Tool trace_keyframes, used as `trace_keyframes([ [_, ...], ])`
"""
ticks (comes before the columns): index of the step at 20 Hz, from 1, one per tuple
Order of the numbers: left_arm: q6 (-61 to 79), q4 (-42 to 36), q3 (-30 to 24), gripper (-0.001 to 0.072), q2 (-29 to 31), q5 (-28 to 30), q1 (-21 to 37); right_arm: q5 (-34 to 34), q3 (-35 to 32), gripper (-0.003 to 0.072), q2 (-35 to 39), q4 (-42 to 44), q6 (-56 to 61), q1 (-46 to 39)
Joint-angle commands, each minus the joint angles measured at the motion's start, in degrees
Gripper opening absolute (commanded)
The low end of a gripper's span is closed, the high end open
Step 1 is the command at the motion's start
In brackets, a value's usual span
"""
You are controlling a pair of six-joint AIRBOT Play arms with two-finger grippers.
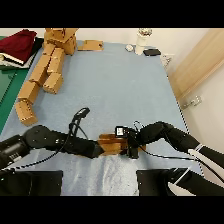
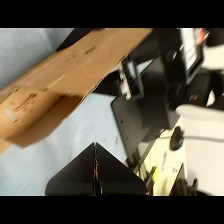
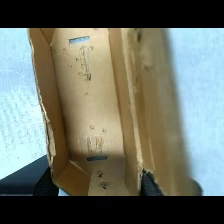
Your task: Fold the box.
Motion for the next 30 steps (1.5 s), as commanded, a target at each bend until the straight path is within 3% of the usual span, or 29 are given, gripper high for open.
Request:
trace_keyframes([
  [1,-4.7,-3.7,2.3,0.0012,-6.1,13.2,-4.7,0.0,0.0,0.0547,0.0,0.0,0.0,0.0],
  [3,-2.6,-3.7,5.4,0.0012,-10.7,15.6,-2.8,0.0,0.0,0.0547,0.0,-0.2,0.0,0.0],
  [6,2.3,-3.7,10.4,0.0012,-16.4,14.7,2.1,0.0,0.0,0.0546,0.0,-0.2,0.0,0.0],
  [11,5.3,0.2,11.8,0.0012,-26.8,3.9,7.8,0.0,0.0,0.0546,0.0,-0.2,0.0,0.0],
  [15,7.5,3.2,12.0,0.0012,-30.4,-2.3,8.8,0.0,0.0,0.0546,0.0,-0.2,0.0,0.1],
  [22,21.0,0.2,12.1,0.0011,-29.0,-10.6,13.5,0.0,0.0,0.0547,0.0,-0.2,0.0,0.0],
  [25,33.6,-2.3,12.1,0.0010,-22.6,-15.3,16.7,0.0,0.0,0.0546,0.0,-0.2,0.0,0.0],
  [30,46.1,-1.9,10.8,0.0009,-9.8,-15.4,24.5,0.0,0.0,0.0546,0.0,-0.2,0.0,0.0],
])
